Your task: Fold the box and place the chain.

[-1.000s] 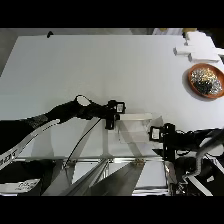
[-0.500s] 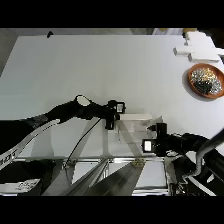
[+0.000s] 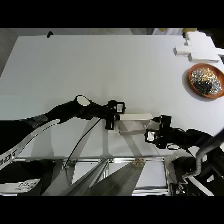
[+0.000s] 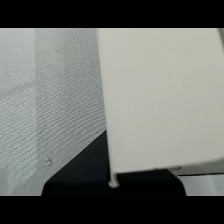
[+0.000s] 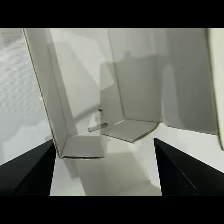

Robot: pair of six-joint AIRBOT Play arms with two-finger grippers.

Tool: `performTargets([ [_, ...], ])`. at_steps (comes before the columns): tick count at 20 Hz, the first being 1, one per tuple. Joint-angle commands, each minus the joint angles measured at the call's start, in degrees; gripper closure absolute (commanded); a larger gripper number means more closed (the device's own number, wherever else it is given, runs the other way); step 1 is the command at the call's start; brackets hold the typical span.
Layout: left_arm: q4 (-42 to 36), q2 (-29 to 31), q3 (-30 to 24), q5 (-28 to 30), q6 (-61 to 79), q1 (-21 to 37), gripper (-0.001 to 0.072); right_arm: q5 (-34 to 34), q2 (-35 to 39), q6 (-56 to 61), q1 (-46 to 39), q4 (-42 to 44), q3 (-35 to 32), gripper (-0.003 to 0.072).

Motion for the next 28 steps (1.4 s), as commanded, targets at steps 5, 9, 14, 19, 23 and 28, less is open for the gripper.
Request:
performTargets([
  [5, 0.00, -0.02, -0.02, -0.02, 0.00, -0.04, 0.0699, 0.87, -11.19, -13.22, -8.83, 13.75, 4.55, 0.0030],
  [9, 0.00, -0.02, -0.04, 0.00, 0.00, -0.04, 0.0699, 4.61, -16.94, -16.76, -13.51, 15.87, 7.63, 0.0030],
  [14, 0.00, -0.02, -0.02, -0.02, 0.02, -0.04, 0.0699, 5.05, -19.78, -28.63, -14.10, 26.21, 7.63, 0.0003],
  [19, 0.00, -0.02, -0.02, -0.02, 0.00, -0.04, 0.0699, 8.02, -25.03, -31.50, -19.30, 29.35, 7.63, 0.0005],
  [23, 0.00, -0.02, -0.02, -0.02, 0.00, -0.04, 0.0699, 12.57, -25.22, -36.92, -20.52, 33.77, 7.61, 0.0012],
  [28, 0.00, -0.02, -0.02, -0.02, 0.00, -0.04, 0.0699, 15.08, -29.33, -36.85, -20.52, 35.08, 7.58, 0.0022],
])
